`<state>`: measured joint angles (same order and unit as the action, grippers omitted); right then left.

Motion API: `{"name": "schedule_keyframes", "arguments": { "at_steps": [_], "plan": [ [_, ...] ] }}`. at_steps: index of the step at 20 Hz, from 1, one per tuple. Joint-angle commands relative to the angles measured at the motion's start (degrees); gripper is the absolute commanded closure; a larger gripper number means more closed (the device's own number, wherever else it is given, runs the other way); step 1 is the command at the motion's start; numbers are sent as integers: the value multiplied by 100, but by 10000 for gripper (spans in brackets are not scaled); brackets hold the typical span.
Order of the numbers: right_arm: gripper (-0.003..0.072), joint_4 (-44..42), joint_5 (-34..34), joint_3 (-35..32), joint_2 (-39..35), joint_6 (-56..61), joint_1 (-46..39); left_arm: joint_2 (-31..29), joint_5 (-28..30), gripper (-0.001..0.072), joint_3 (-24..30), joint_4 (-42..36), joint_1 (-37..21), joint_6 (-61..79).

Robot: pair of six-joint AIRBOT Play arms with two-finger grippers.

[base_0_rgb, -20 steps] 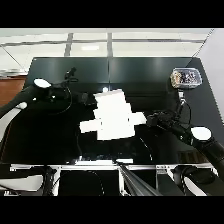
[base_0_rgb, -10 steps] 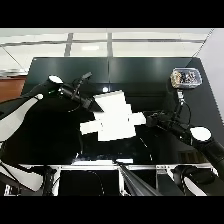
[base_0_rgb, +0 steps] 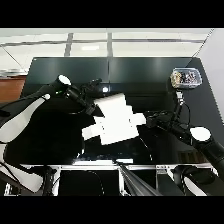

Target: Fold the box and place the chain.

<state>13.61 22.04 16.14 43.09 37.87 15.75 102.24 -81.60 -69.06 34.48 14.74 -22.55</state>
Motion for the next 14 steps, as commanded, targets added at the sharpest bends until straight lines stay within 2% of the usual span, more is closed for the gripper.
{"name": "schedule_keyframes", "arguments": {
  "at_steps": [1, 2, 3, 4, 6, 9, 11, 12, 14],
  "plan": [
    [331, 15, -92, -2, 39, 164, 4, 0, 275, 679, -11, 74, 37, 42],
    [54, 15, -90, 17, 37, 164, -22, -4, 247, 679, -31, 98, 37, 28],
    [-24, 81, 66, 109, 35, 160, -127, -26, 173, 681, -52, 125, 37, 13],
    [-24, 372, 378, 284, 26, 162, -302, -85, 160, 682, -52, 175, 39, -68],
    [-23, 1405, 1438, 863, 26, 162, -728, -319, 160, 684, -50, 544, 66, -402],
    [-22, 3161, 2857, 1676, 26, 155, -979, -968, 326, 686, 203, 960, 247, -612],
    [-22, 3912, 3023, 1834, 26, 153, -981, -1556, 1117, 685, 734, 964, 422, -269],
    [-22, 4061, 3023, 1834, 26, 153, -979, -1829, 1733, 685, 1047, 964, 509, -44],
    [-22, 4092, 3023, 1834, 26, 155, -981, -2135, 2524, 685, 1412, 1058, 719, 717]
  ]
}}
